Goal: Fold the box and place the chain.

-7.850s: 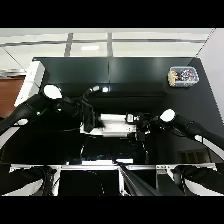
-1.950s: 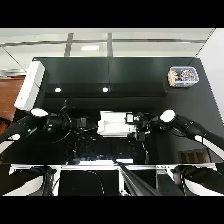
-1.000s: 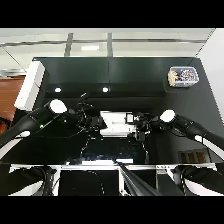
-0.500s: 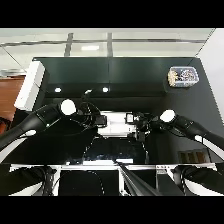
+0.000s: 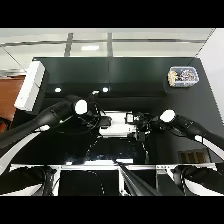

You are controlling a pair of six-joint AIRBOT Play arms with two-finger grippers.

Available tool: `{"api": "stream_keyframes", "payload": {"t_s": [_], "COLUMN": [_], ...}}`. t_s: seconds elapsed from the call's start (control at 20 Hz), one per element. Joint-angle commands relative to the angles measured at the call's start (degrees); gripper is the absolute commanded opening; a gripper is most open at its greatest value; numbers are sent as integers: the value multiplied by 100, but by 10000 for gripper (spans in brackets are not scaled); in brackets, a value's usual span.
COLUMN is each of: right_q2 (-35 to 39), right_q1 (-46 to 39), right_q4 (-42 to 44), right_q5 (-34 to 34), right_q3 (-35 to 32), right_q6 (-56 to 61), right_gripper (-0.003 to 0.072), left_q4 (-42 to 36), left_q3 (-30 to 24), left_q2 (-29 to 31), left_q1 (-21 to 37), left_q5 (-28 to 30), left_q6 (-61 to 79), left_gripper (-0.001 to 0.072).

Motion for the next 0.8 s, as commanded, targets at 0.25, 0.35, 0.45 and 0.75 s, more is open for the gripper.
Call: {"api": "stream_keyframes", "payload": {"t_s": [0.25,0.35,0.45,0.75], "right_q2": [0,0,0,0], "right_q1": [4,4,4,4], "right_q4": [2,4,2,2], "right_q5": [-57,-55,-55,-55], "right_q3": [0,0,0,0], "right_q6": [55,55,55,55], "right_gripper": [430,431,430,430], "left_q4": [1067,1067,1075,1370], "left_q3": [111,125,192,267], "left_q2": [-149,-210,-227,-227], "left_q1": [-387,-382,-417,-608], "left_q5": [90,-59,-92,-26], "left_q6": [-1283,-1335,-1429,-2074], "left_gripper": [444,444,444,444]}}
